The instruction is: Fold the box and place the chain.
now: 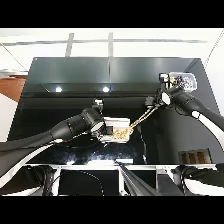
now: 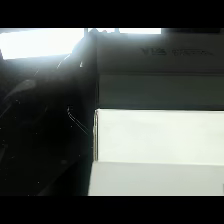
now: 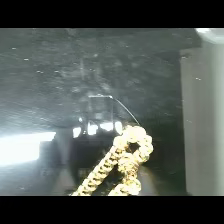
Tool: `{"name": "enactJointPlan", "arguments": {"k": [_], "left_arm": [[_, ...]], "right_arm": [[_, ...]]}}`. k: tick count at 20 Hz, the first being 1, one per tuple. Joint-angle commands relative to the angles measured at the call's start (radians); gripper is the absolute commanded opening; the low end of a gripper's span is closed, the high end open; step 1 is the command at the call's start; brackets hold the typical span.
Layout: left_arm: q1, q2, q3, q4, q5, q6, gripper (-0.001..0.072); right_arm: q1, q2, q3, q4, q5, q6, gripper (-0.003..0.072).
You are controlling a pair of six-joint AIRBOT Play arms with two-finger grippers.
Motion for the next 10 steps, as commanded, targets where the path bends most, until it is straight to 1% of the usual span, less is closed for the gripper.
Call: {"name": "enactJointPlan", "arguments": {"k": [1, 2, 3, 4, 5, 8, 10], "left_arm": [[0.001, 0.0, 0.0, 0.0, 0.0, 0.0, 0.0034], [0.001, 0.0, 0.0, 0.0, 0.0, 0.0, 0.0034], [0.001, 0.0, 0.0, 0.0, 0.0, 0.0, 0.0034], [0.001, 0.0, 0.0, 0.0, 0.0, 0.0, 0.0034], [0.001, 0.0, 0.0, 0.0, 0.0, 0.0, 0.0034], [0.001, 0.0, 0.0, 0.0, 0.0, 0.0, 0.0034], [0.001, 0.0, 0.0, 0.0, 0.0, 0.0, 0.0034]], "right_arm": [[0.007, -0.007, 0.004, -0.003, 0.039, 0.0, 0.0414], [0.007, -0.007, 0.004, -0.003, 0.048, -0.001, 0.028], [0.007, -0.007, 0.004, -0.01, 0.053, -0.002, 0.0197], [0.007, -0.006, 0.005, -0.01, 0.058, -0.004, 0.0087], [0.007, -0.005, 0.005, -0.01, 0.065, -0.008, 0.0054], [0.007, 0.012, 0.005, -0.01, 0.091, -0.043, 0.0049], [0.007, 0.046, 0.005, -0.01, 0.106, -0.08, 0.0048]]}}
